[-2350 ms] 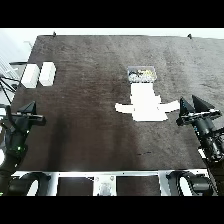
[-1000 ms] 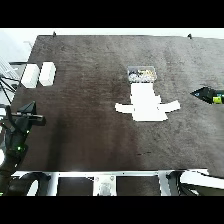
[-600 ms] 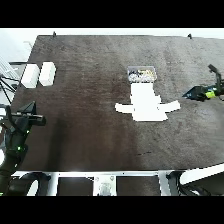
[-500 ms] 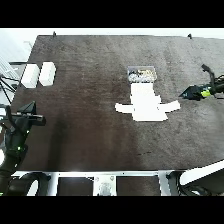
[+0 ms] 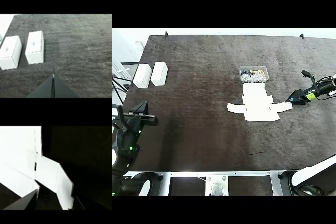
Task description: Fold the box and place the chain.
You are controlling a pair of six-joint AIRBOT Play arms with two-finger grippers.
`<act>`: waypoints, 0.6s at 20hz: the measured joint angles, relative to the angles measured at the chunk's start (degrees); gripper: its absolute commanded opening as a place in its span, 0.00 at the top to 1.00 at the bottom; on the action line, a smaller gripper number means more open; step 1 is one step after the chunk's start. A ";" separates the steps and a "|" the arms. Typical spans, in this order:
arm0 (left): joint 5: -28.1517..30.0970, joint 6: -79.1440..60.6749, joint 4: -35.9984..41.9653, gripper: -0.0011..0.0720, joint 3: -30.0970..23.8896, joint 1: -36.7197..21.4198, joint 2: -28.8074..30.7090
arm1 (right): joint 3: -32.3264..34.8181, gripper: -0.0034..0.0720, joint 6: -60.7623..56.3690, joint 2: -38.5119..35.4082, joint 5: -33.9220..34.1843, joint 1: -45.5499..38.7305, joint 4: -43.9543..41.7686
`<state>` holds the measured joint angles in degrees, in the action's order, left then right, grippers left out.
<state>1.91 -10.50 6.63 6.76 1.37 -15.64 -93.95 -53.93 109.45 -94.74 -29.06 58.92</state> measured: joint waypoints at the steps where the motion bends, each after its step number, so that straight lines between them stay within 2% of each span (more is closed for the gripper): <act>1: 0.02 0.00 0.00 0.96 0.00 0.00 0.00 | 0.66 0.25 -0.02 0.07 -0.20 0.00 0.02; 5: 0.02 0.00 0.00 0.96 0.00 0.00 0.00 | 4.04 0.28 0.94 0.20 -0.31 0.02 -1.64; 7: 0.02 0.00 0.00 0.96 0.00 0.00 0.00 | 5.66 0.40 1.99 0.20 0.52 0.13 -3.82; 8: 0.00 0.00 0.00 0.96 0.00 0.00 0.00 | 6.43 0.42 2.40 0.20 0.96 0.31 -4.66; 9: 0.00 0.00 0.00 0.96 0.00 0.00 0.00 | 7.02 0.52 2.82 0.24 1.46 0.48 -5.29; 10: 0.02 0.00 0.00 0.96 0.00 0.00 0.00 | 7.63 0.69 3.13 0.33 1.90 0.72 -5.75; 11: 0.02 0.00 0.00 0.96 0.00 0.00 0.00 | 8.15 0.94 3.56 0.42 2.19 0.98 -6.14; 12: 0.00 0.00 -0.02 0.96 0.00 0.00 0.00 | 8.66 0.93 4.00 0.46 2.43 1.25 -6.62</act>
<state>1.91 -10.50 6.61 6.76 1.37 -15.64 -85.30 -49.93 109.91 -92.31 -27.81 52.29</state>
